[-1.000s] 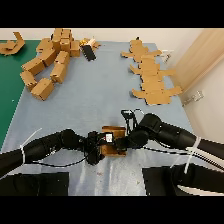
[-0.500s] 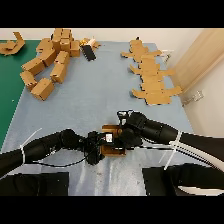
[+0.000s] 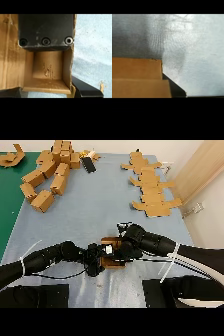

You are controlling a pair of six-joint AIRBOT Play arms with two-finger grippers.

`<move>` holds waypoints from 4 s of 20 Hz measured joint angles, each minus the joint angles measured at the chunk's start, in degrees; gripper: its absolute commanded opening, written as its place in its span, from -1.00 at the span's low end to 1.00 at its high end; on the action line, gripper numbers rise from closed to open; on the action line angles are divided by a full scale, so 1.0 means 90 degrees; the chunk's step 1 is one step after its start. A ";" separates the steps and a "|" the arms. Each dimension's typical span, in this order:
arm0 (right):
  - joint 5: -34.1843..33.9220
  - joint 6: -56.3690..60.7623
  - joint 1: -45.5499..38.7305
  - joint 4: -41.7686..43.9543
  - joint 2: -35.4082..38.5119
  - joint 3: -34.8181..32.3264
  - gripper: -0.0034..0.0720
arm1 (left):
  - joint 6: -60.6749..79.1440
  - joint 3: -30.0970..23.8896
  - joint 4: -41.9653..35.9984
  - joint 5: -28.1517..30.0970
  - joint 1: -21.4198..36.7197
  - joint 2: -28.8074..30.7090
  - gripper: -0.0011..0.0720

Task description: Fold the box.

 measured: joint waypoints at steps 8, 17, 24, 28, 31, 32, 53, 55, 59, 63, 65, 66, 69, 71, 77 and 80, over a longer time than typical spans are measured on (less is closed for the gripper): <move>-0.0131 0.0024 0.0029 -0.0245 0.0141 0.0172 -0.26 | 0.0012 0.0000 0.0017 0.0022 -0.0005 0.0002 0.70; -0.0517 0.0146 0.0032 -0.0391 0.0330 0.0194 -0.27 | 0.0012 0.0000 0.0012 0.0022 -0.0005 0.0000 0.70; -0.0476 0.0148 0.0032 -0.0442 0.0279 0.0182 -0.27 | 0.0007 0.0000 0.0007 0.0019 -0.0005 0.0000 0.70; -0.0466 0.0148 0.0034 -0.0447 0.0194 0.0160 -0.32 | 0.0005 0.0000 0.0005 0.0017 -0.0005 0.0000 0.70; -0.0461 0.0148 0.0041 -0.0410 0.0092 0.0160 -0.69 | 0.0005 0.0000 0.0007 0.0017 -0.0005 0.0000 0.70; -0.0464 0.0158 0.0041 -0.0398 0.0075 0.0160 -0.77 | 0.0005 0.0000 0.0007 0.0017 -0.0005 0.0000 0.70; -0.0393 0.0146 0.0087 -0.0272 0.0027 0.0153 -0.26 | 0.0002 0.0000 0.0007 0.0015 -0.0005 0.0000 0.70; -0.0406 0.0151 0.0087 -0.0265 0.0051 0.0153 -0.26 | 0.0002 0.0000 0.0005 0.0015 -0.0005 0.0000 0.70; -0.0420 0.0197 0.0087 -0.0262 0.0141 0.0153 0.05 | 0.0002 0.0000 0.0007 0.0015 -0.0005 0.0000 0.70; -0.0546 0.0267 0.0087 -0.0301 0.0189 0.0153 0.07 | 0.0002 0.0000 0.0007 0.0017 -0.0005 0.0000 0.70; -0.0585 0.0294 0.0085 -0.0323 0.0236 0.0155 0.06 | 0.0002 0.0000 0.0005 0.0015 -0.0005 0.0000 0.70; -0.0585 0.0318 0.0087 -0.0325 0.0272 0.0155 0.04 | 0.0002 0.0000 0.0007 0.0015 -0.0005 0.0000 0.70; -0.0580 0.0403 0.0085 -0.0325 0.0527 0.0155 -0.13 | 0.0002 0.0000 0.0005 0.0015 -0.0005 0.0000 0.70; -0.0539 0.0503 0.0087 -0.0355 0.0821 0.0155 -0.14 | 0.0002 0.0000 0.0005 0.0017 -0.0005 0.0000 0.70; -0.0491 0.0721 0.0056 -0.0578 0.1661 0.0155 -0.75 | 0.0005 0.0000 0.0005 0.0017 -0.0005 0.0000 0.70; -0.0532 0.0760 -0.0027 -0.0704 0.1834 0.0129 -0.88 | 0.0005 0.0000 0.0005 0.0017 -0.0005 0.0000 0.70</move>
